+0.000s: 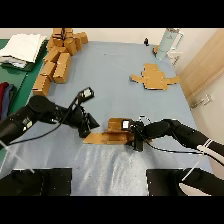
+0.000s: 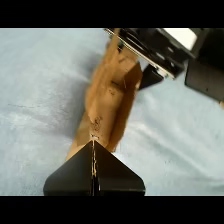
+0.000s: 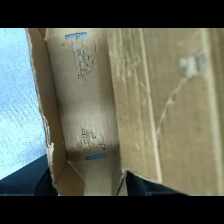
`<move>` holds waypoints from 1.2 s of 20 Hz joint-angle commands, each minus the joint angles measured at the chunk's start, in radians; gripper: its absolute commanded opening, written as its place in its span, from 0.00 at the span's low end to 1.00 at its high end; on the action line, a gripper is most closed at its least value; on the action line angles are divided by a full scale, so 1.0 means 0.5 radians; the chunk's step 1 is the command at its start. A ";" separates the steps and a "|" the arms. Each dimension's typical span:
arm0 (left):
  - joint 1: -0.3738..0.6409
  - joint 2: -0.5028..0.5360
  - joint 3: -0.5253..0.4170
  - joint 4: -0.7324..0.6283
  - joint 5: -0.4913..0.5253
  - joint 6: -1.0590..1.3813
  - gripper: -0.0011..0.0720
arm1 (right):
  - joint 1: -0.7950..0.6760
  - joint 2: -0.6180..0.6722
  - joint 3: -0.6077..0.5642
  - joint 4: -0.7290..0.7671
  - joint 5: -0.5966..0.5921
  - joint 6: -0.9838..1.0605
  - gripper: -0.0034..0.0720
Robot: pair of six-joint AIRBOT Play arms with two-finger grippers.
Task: Fold the box.
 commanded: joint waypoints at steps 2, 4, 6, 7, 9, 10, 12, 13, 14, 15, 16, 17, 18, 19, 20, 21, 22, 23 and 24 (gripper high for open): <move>-0.085 0.068 -0.227 0.010 0.262 0.526 0.97 | -0.001 0.002 0.001 -0.001 0.001 0.000 0.71; -0.105 -0.040 -0.243 0.008 0.334 0.552 0.97 | 0.000 0.002 0.001 -0.002 0.000 0.001 0.71; -0.169 -0.151 -0.243 0.005 0.345 0.603 0.97 | 0.000 0.002 0.001 -0.002 0.000 0.001 0.71; -0.211 -0.198 -0.243 0.005 0.345 0.645 0.97 | 0.000 0.002 0.001 -0.002 0.001 0.001 0.71; -0.288 -0.279 -0.243 -0.014 0.391 0.696 0.97 | 0.000 0.002 0.001 -0.002 0.000 0.001 0.71; -0.317 -0.310 -0.242 -0.047 0.443 0.700 0.97 | 0.000 0.002 0.001 -0.002 0.000 0.001 0.71; -0.367 -0.368 -0.233 -0.103 0.531 0.700 0.97 | 0.000 0.002 0.001 -0.002 0.000 0.001 0.71; -0.382 -0.397 -0.214 -0.125 0.534 0.700 0.97 | 0.000 0.002 0.001 -0.002 0.000 0.001 0.71; -0.397 -0.424 -0.192 -0.154 0.531 0.700 0.91 | 0.000 0.002 0.001 -0.002 0.000 0.001 0.71; -0.411 -0.439 -0.173 -0.179 0.530 0.700 0.74 | 0.000 0.002 0.001 -0.002 0.000 0.000 0.71; -0.423 -0.452 -0.157 -0.180 0.533 0.700 0.62 | 0.000 0.002 0.001 -0.002 0.000 0.000 0.71; -0.426 -0.462 -0.149 -0.179 0.539 0.702 0.52 | 0.000 0.002 0.001 -0.003 0.001 0.001 0.71; -0.426 -0.465 -0.148 -0.177 0.541 0.716 0.40 | 0.000 0.002 0.001 -0.003 0.000 0.000 0.71; -0.426 -0.467 -0.148 -0.177 0.546 0.718 0.41 | -0.001 0.002 0.001 -0.004 0.000 0.001 0.71; -0.426 -0.467 -0.148 -0.177 0.552 0.723 0.40 | 0.000 0.002 0.001 -0.005 0.000 0.001 0.71; -0.427 -0.467 -0.148 -0.177 0.549 0.756 0.41 | 0.000 0.002 0.001 -0.005 0.000 0.001 0.71; -0.427 -0.467 -0.148 -0.178 0.550 0.778 0.40 | 0.000 0.002 0.001 -0.005 0.000 0.001 0.71; -0.427 -0.467 -0.148 -0.179 0.550 0.810 0.40 | 0.000 0.002 0.001 -0.005 0.000 0.001 0.71; -0.427 -0.467 -0.148 -0.179 0.552 0.814 0.40 | 0.000 0.002 0.001 -0.005 0.000 0.001 0.71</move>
